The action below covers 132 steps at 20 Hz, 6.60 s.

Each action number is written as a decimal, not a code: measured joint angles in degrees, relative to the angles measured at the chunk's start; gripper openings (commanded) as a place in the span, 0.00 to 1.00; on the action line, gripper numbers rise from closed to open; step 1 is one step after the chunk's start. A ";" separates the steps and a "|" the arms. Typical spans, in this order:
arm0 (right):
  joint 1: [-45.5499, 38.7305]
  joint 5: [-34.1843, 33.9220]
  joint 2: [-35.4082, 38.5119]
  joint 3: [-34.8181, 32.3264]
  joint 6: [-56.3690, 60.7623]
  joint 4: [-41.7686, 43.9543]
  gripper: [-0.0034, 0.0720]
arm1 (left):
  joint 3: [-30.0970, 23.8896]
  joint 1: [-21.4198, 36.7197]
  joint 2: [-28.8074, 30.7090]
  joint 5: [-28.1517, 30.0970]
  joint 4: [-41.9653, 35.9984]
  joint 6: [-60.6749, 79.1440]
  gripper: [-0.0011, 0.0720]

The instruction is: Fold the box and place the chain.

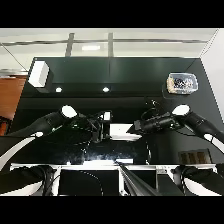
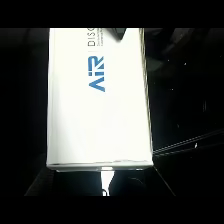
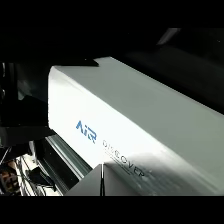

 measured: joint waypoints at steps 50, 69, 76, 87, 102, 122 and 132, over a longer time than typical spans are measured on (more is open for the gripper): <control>-32.94 13.42 12.22 15.02 -3.76 -5.42 0.06 | 23.65 -10.29 -8.83 -7.78 15.23 -28.70 0.97; -32.94 13.62 12.22 15.02 -3.74 -5.46 0.06 | 23.78 -10.32 -10.69 -9.27 14.56 -30.25 0.97; -32.92 13.60 12.22 15.02 -3.74 -5.46 0.06 | 23.78 -10.97 -11.56 -9.29 14.64 -30.25 0.97; -32.92 13.60 12.22 15.02 -3.74 -5.46 0.06 | 23.78 -11.08 -11.67 -9.29 14.67 -30.25 0.98; -32.94 13.57 12.22 15.02 -3.74 -5.46 0.06 | 23.54 -12.57 -11.67 -6.71 16.90 -30.25 0.98; -32.94 14.58 12.22 15.02 -3.72 -5.44 0.06 | 21.94 -7.02 -5.57 -4.07 30.49 -43.82 0.39; -32.94 14.19 12.22 15.02 -3.72 -5.46 0.06 | 16.92 38.21 2.75 -17.00 35.17 -63.23 0.40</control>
